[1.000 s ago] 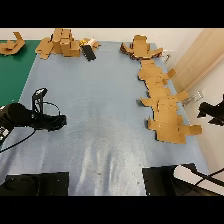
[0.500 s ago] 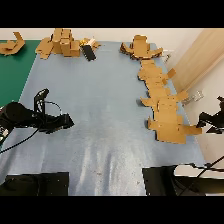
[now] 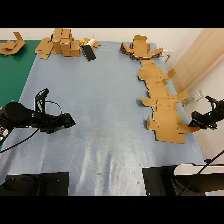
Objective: Fold the box.
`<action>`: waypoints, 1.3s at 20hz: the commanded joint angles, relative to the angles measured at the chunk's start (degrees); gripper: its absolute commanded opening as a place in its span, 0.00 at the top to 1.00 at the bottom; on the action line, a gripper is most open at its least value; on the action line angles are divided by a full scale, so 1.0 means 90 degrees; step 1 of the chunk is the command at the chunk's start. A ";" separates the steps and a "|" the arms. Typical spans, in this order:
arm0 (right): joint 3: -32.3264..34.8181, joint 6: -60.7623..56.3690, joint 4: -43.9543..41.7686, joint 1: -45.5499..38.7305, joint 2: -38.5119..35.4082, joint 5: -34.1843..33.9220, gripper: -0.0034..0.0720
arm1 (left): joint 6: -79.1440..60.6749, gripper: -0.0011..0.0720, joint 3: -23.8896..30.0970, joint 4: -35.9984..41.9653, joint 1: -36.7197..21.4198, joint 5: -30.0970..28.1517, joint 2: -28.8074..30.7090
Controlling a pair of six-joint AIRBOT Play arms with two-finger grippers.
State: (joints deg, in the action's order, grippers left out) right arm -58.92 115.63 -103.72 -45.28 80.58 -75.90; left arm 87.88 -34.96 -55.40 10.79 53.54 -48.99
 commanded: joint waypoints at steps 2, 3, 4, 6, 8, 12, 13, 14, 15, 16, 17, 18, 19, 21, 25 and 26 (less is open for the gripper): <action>-0.0005 0.0653 -0.1292 0.0085 -0.0131 -0.0889 0.95 | -0.0182 0.08 0.0002 0.0036 -0.0005 -0.0104 0.0005; -0.0005 0.0653 -0.1474 0.0085 -0.0192 -0.1137 0.95 | -0.0236 0.08 0.0002 0.0066 -0.0007 -0.0102 0.0005; -0.0005 0.0651 -0.1685 0.0085 -0.0240 -0.1411 0.95 | -0.0352 0.08 0.0002 0.0146 -0.0007 -0.0100 0.0007; -0.0005 0.0568 -0.2147 0.0085 -0.0350 -0.2050 0.95 | -0.0648 0.08 0.0002 0.0367 -0.0007 -0.0104 0.0005; 0.0005 0.0418 -0.2642 0.0085 -0.0525 -0.2307 0.95 | -0.0947 0.08 0.0002 0.0566 -0.0007 -0.0117 0.0005; 0.0250 0.0165 -0.2820 0.0539 -0.1129 -0.2322 0.95 | -0.1285 0.08 0.0002 0.0872 -0.0007 -0.0114 0.0005; 0.0423 0.0015 -0.2810 0.0760 -0.1265 -0.2261 0.95 | -0.1418 0.08 0.0002 0.0959 -0.0007 -0.0109 0.0005; 0.0614 -0.0112 -0.2803 0.0993 -0.1367 -0.2225 0.95 | -0.1537 0.08 0.0002 0.1049 -0.0005 -0.0102 0.0005; 0.0840 -0.0187 -0.2790 0.1246 -0.1469 -0.2125 0.95 | -0.1581 0.08 0.0002 0.1107 -0.0005 -0.0102 0.0005; 0.1061 -0.0299 -0.2783 0.1472 -0.1569 -0.1955 0.95 | -0.1678 0.08 0.0002 0.1188 -0.0007 -0.0097 0.0005; 0.1277 -0.0355 -0.2749 0.1690 -0.1685 -0.1676 0.95 | -0.1695 0.08 0.0002 0.1207 -0.0005 -0.0090 0.0005; 0.1416 -0.0362 -0.2713 0.1860 -0.1802 -0.1379 0.95 | -0.1695 0.08 0.0002 0.1205 -0.0007 -0.0066 0.0005; 0.1462 -0.0408 -0.2686 0.1991 -0.1933 -0.1071 0.95 | -0.1695 0.08 0.0002 0.1205 -0.0007 -0.0044 0.0005; 0.1428 -0.0522 -0.2701 0.2110 -0.2239 -0.0338 0.95 | -0.1705 0.08 0.0002 0.1205 -0.0007 -0.0049 0.0005; 0.1486 -0.0585 -0.2506 0.2154 -0.2399 0.0843 0.95 | -0.1717 0.08 0.0002 0.1207 -0.0007 -0.0068 0.0005; 0.1535 -0.0590 -0.2509 0.2239 -0.2402 0.1260 0.95 | -0.1717 0.08 0.0002 0.1207 -0.0005 -0.0068 0.0005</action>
